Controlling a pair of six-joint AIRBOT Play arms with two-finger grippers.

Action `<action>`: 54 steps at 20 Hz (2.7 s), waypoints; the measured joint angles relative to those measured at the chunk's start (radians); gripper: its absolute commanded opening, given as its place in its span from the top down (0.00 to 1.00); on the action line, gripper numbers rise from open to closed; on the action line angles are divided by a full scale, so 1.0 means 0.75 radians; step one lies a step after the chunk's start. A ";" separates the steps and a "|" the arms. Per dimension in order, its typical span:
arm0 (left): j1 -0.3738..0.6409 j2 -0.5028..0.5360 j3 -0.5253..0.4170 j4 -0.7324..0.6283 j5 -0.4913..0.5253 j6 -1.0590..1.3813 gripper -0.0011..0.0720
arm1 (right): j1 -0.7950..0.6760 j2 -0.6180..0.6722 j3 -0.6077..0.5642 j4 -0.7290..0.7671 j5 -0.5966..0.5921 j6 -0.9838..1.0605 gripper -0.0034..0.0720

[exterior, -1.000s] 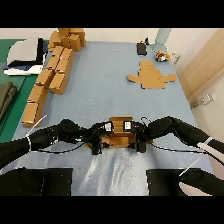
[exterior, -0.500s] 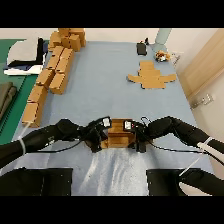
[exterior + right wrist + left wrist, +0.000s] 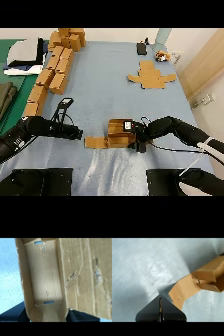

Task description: Fold the box.

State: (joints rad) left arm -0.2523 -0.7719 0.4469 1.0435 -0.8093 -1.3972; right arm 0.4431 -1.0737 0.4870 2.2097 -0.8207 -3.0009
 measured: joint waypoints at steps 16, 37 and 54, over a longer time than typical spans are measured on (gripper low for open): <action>-0.450 -0.341 -0.028 -0.334 0.304 -0.347 0.97 | 0.000 0.000 0.000 -0.004 0.001 -0.001 0.33; -0.444 -0.327 0.226 -0.216 0.129 -0.361 0.34 | 0.000 0.000 0.000 -0.005 0.000 -0.001 0.33; -0.438 -0.404 0.233 -0.524 0.106 -0.128 0.34 | 0.000 0.000 0.000 -0.005 0.001 0.000 0.33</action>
State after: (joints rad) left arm -0.5812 -1.0748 0.6220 0.6502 -0.7296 -1.4933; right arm 0.4431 -1.0737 0.4870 2.2059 -0.8204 -3.0009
